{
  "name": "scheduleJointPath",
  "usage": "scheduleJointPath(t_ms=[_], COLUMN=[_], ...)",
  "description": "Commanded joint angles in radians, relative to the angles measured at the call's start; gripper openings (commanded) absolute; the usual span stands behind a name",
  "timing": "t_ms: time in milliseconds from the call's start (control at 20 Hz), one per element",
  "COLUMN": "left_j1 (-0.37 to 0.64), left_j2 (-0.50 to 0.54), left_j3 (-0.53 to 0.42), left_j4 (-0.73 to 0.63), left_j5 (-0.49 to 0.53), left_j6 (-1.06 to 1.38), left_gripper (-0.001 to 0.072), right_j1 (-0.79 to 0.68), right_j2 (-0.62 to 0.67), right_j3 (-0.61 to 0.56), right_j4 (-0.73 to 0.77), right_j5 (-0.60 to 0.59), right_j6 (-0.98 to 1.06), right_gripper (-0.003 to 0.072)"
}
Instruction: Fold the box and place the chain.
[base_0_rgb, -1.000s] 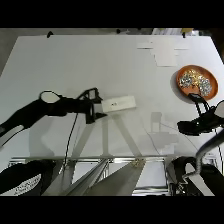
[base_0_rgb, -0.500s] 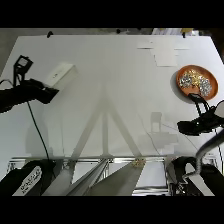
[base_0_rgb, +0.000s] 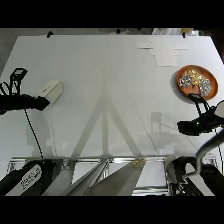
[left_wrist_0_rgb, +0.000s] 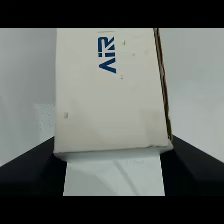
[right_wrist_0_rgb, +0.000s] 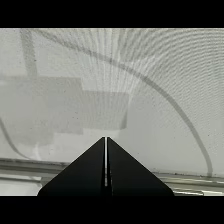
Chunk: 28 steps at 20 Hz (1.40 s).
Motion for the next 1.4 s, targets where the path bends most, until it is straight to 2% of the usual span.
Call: scheduleJointPath(t_ms=[0,100,200,250,300,550,1100,1350], left_j1=[0.005,0.005,0.005,0.005,0.005,0.004,0.004,0.004], left_j2=[-0.021,-0.020,-0.020,-0.020,-0.020,0.023,0.401,0.462], left_j3=[-0.002,-0.002,-0.002,-0.002,-0.002,-0.002,-0.002,-0.002], left_j4=[0.037,0.055,0.057,0.057,0.058,0.061,0.060,0.060], left_j5=[-0.043,-0.051,-0.057,-0.062,-0.066,-0.082,-0.158,-0.256], left_j6=[-0.022,-0.023,-0.023,-0.023,-0.023,-0.061,-0.130,-0.130], left_gripper=[0.0376,0.0400,0.0537,0.0655,0.0706,0.0705,0.0702,0.0701], right_j1=[-0.001,-0.001,-0.001,-0.001,-0.001,-0.001,-0.001,-0.001], right_j2=[0.000,0.000,0.000,0.000,0.000,0.000,0.000,0.000], right_j3=[0.000,0.000,0.000,0.000,0.000,0.000,0.000,0.000], right_j4=[0.000,0.000,0.000,0.000,0.000,0.000,0.000,0.000], right_j5=[0.000,0.000,0.000,0.000,0.000,0.000,0.000,0.000], right_j6=[0.000,0.000,0.000,0.000,0.000,0.000,0.000,0.000], right_gripper=[0.0016,0.0016,0.0016,0.0016,0.0016,0.0016,0.0016,0.0016])
